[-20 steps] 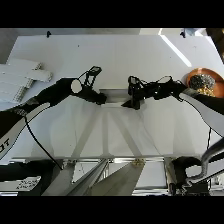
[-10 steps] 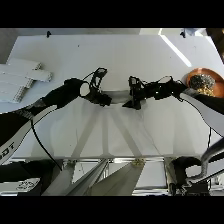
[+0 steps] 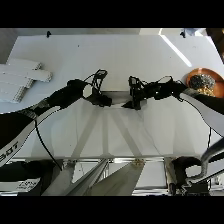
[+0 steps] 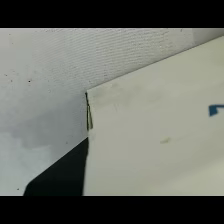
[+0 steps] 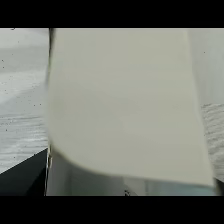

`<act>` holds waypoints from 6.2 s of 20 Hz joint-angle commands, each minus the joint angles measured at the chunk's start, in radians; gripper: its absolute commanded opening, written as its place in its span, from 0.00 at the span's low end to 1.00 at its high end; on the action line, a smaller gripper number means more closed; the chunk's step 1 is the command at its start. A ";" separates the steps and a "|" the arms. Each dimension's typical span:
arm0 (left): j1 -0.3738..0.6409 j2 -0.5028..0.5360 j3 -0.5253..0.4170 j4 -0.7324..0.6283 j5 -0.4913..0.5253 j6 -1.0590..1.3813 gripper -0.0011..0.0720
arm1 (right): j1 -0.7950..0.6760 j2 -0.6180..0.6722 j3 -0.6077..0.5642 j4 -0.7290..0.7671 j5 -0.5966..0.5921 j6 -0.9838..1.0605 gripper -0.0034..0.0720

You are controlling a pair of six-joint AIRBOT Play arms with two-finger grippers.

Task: Fold the box and place the chain.

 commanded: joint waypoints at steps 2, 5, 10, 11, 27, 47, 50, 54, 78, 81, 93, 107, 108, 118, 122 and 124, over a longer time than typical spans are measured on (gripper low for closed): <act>0.011 0.002 0.000 -0.085 -0.005 -0.004 0.47 | 0.001 0.000 0.001 0.000 -0.005 0.001 0.75; 0.066 0.008 0.004 -0.200 -0.032 -0.003 0.50 | 0.001 0.000 0.001 0.000 -0.005 0.001 0.75; 0.145 0.006 0.043 -0.217 -0.118 0.000 0.59 | 0.001 0.000 0.001 0.000 -0.005 0.001 0.75; 0.156 0.005 0.053 -0.216 -0.127 0.000 0.69 | 0.001 0.000 0.001 0.000 -0.005 0.001 0.75; 0.074 -0.124 0.293 0.016 -0.314 -0.140 0.48 | 0.001 0.000 0.001 0.000 -0.005 0.001 0.75; 0.041 -0.143 0.292 0.006 -0.294 -0.228 0.21 | 0.001 0.000 0.001 0.000 -0.005 0.001 0.75; 0.061 -0.115 0.292 -0.017 -0.280 -0.227 0.50 | 0.001 0.000 0.001 0.000 -0.005 0.001 0.75; 0.102 -0.068 0.291 -0.018 -0.298 -0.225 0.64 | 0.001 0.000 0.001 0.000 -0.005 0.001 0.75; 0.185 0.192 -0.029 -0.064 -0.193 0.245 0.64 | 0.001 0.000 0.001 0.000 -0.005 0.002 0.75; 0.218 0.250 -0.151 -0.113 -0.103 0.501 0.64 | 0.001 0.000 0.001 0.000 -0.005 0.001 0.75; 0.522 0.131 -0.290 -0.863 -0.328 2.217 0.64 | 0.001 0.000 0.001 0.000 -0.005 0.001 0.75; 0.528 -0.154 0.020 -0.877 -0.406 2.255 0.97 | 0.001 0.000 0.001 0.000 -0.005 0.001 0.75; 0.520 -0.160 0.027 -0.879 -0.412 2.255 0.97 | 0.001 0.000 0.001 0.000 -0.005 0.001 0.75; 0.471 -0.180 0.030 -0.878 -0.439 2.172 0.97 | 0.001 0.000 0.001 0.000 -0.005 0.001 0.75; 0.451 -0.195 0.030 -0.880 -0.433 2.172 0.97 | 0.001 0.000 0.001 0.000 -0.005 0.001 0.75; 0.437 -0.195 0.030 -0.883 -0.405 2.171 0.97 | 0.001 0.000 0.001 0.000 -0.005 0.001 0.75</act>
